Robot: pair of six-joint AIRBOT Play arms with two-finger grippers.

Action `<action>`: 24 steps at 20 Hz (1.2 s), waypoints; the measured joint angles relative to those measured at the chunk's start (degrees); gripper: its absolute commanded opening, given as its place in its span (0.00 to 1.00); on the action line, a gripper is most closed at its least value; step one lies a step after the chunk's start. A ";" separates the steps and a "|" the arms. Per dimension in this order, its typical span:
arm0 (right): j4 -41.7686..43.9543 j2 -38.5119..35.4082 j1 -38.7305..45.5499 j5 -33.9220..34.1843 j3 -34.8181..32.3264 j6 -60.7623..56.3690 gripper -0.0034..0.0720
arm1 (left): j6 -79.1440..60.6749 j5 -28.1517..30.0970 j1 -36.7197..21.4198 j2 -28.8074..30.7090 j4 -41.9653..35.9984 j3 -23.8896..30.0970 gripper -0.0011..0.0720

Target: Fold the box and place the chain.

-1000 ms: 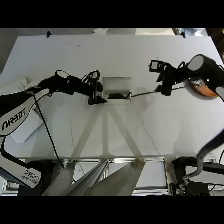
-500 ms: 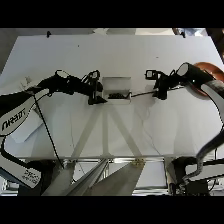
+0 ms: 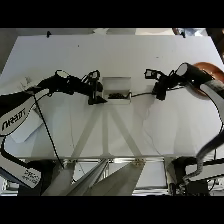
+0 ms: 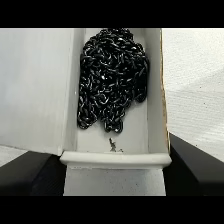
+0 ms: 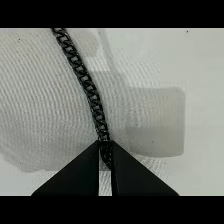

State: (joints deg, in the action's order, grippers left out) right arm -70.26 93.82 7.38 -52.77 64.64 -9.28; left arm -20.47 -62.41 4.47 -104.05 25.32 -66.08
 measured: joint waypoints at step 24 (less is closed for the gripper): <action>29.81 -14.21 -22.91 8.48 0.11 -8.41 0.06 | 0.00 0.00 0.00 0.00 0.00 -0.02 0.54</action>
State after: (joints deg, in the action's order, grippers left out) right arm -40.45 79.61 -15.53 -44.29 64.75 -17.69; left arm -20.47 -62.41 4.47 -104.05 25.32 -66.11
